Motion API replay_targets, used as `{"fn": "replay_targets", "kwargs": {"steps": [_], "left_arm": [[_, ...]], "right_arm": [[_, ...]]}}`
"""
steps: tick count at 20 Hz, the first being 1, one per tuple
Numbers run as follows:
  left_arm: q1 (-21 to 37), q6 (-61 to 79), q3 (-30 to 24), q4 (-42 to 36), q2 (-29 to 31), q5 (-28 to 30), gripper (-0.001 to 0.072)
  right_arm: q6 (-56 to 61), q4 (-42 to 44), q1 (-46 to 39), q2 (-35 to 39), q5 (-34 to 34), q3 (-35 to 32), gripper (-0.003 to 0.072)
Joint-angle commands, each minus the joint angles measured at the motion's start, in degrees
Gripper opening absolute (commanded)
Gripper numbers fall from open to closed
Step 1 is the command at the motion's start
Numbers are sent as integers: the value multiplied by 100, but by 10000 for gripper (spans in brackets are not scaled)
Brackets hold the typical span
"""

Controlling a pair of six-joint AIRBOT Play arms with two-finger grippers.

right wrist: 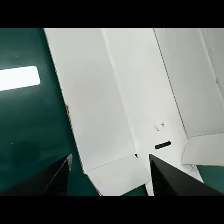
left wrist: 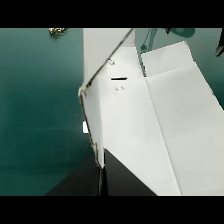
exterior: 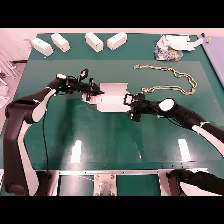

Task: Fold the box and place the chain.

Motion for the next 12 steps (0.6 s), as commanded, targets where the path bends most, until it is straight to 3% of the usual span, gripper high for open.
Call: {"fn": "replay_targets", "kwargs": {"steps": [1, 4, 8, 12], "left_arm": [[-2, 2, -2, 2, 0, 2, 19], [-2, 2, -2, 2, 0, 0, 19], [-2, 2, -2, 2, 0, -2, 19], [-2, 0, -2, 2, 0, -4, 19]], "right_arm": [[-170, 33, 133, -184, -28, -26, 674], [-175, 39, 232, -417, -116, -24, 674], [-225, 59, 365, -553, -907, 13, 674], [-317, 195, 389, -658, -1246, 190, 673]]}}
